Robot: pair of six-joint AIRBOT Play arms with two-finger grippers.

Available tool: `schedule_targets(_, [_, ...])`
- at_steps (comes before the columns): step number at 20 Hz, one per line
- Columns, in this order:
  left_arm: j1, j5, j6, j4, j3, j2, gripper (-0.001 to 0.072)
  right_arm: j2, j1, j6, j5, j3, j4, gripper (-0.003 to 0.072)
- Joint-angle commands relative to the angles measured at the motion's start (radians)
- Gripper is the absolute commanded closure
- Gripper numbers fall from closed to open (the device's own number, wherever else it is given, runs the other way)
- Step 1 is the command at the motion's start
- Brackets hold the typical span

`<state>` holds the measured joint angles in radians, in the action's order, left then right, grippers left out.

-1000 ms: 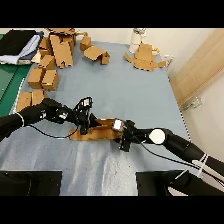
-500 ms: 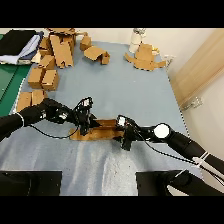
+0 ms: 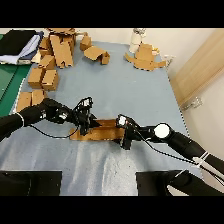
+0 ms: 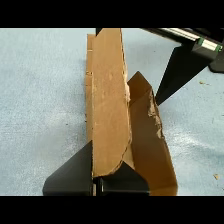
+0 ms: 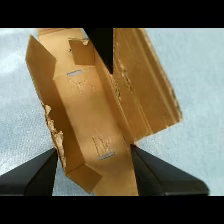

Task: Fold the box.

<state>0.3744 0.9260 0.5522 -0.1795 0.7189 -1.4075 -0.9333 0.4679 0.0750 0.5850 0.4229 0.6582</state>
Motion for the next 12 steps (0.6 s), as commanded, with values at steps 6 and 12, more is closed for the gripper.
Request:
schedule_targets(6, [0.000, 0.000, 0.000, 0.000, 0.001, 0.000, 0.0697, 0.000, 0.000, 0.013, 0.012, 0.000, -0.018, -0.0022])
schedule_targets(12, [0.000, 0.000, 0.000, 0.000, 0.001, 0.000, 0.0697, 0.055, 0.001, 0.012, 0.121, 0.002, 0.012, -0.0021])
